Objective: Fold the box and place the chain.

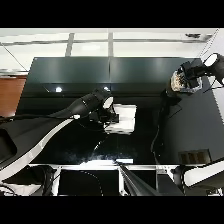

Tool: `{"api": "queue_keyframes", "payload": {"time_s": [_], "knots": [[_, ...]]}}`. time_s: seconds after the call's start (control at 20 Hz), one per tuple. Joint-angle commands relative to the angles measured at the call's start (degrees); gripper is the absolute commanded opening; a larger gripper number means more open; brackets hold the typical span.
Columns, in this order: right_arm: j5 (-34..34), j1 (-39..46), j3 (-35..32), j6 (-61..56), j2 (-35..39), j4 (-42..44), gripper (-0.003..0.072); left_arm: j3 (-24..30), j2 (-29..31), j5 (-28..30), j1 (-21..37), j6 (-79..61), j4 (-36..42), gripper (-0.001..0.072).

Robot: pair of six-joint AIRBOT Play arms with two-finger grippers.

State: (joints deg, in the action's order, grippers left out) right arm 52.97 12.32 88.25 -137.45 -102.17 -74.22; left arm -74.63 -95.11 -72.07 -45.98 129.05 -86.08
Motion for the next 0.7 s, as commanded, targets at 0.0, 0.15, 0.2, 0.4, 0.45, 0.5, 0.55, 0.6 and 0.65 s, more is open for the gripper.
{"api": "queue_keyframes", "payload": {"time_s": [0.0,0.15,0.2,0.4,0.45,0.5,0.55,0.6,0.65], "knots": [[-1.8,0.1,0.1,-0.8,-1.4,1.7,0.0606,0.0,0.0,0.1,0.0,0.0,0.0,0.0029],[-1.9,0.0,0.1,-0.5,-2.0,2.6,0.0607,0.0,0.0,0.1,0.0,0.0,0.0,0.0029],[-1.7,0.1,0.1,0.2,-2.1,2.7,0.0606,0.0,0.0,0.1,0.0,0.0,0.0,0.0029],[-0.1,0.2,0.3,5.2,-2.1,3.5,0.0606,0.0,0.0,0.3,0.0,0.0,-0.1,0.0029],[0.7,0.3,0.4,6.3,-2.1,4.1,0.0607,0.0,0.0,0.3,0.0,0.0,-0.1,0.0029],[1.5,0.3,0.7,7.3,-2.0,4.2,0.0606,0.0,0.0,0.3,0.0,0.0,-0.1,0.0029],[2.8,0.4,1.4,8.6,-2.0,4.1,0.0606,0.0,0.0,0.3,0.0,0.0,-0.1,0.0029],[3.9,0.7,2.2,10.1,-2.0,4.1,0.0606,0.0,0.0,0.4,0.0,0.0,-0.1,0.0029],[5.5,1.0,3.1,10.7,-2.0,4.1,0.0606,0.0,0.0,0.6,0.0,0.0,-0.1,0.0029]]}}
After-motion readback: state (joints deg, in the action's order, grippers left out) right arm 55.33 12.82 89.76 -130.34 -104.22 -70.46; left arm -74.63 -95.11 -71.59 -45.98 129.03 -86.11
